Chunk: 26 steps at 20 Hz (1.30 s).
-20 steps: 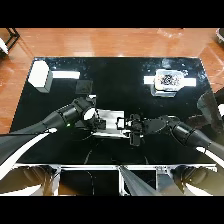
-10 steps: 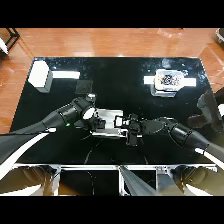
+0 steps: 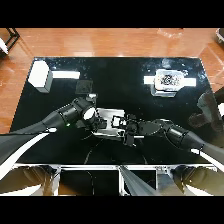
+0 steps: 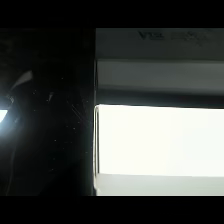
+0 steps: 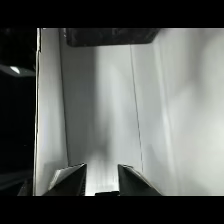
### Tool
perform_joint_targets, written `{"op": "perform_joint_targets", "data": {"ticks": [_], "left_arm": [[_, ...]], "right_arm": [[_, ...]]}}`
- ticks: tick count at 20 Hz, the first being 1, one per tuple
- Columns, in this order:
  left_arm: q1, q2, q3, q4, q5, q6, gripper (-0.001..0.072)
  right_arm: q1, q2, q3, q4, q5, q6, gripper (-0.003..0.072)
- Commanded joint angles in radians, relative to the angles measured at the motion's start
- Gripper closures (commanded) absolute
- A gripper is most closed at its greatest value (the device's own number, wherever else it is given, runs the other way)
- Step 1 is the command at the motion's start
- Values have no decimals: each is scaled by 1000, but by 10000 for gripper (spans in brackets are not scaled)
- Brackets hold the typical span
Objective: Fold the box and place the chain.
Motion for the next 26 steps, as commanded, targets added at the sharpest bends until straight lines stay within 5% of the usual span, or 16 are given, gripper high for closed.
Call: {"op": "perform_joint_targets", "data": {"ticks": [1,3,4,5,8,10,16,20,22,26], "left_arm": [[0,-1,0,0,-1,0,687],[0,-1,0,0,0,0,687],[0,-1,0,0,0,0,687],[0,-1,0,0,0,0,687],[0,-1,0,0,0,0,687],[0,-1,0,0,-1,0,687],[0,-11,0,0,8,31,687],[0,-23,0,0,12,38,687],[0,-23,0,0,12,38,687],[0,-23,0,-4,34,38,687]], "right_arm": [[4,-2,1,-5,5,1,365],[4,-2,1,-10,5,1,437],[4,-2,1,-10,5,1,334],[4,-2,1,-11,5,1,322],[1,2,1,-56,4,21,646],[-30,43,1,-132,-16,181,666],[-366,301,1,-193,-484,779,666],[-633,393,0,-235,-845,863,667],[-746,393,-27,-311,-843,1017,666],[-824,389,-169,-222,-629,1176,666]]}}
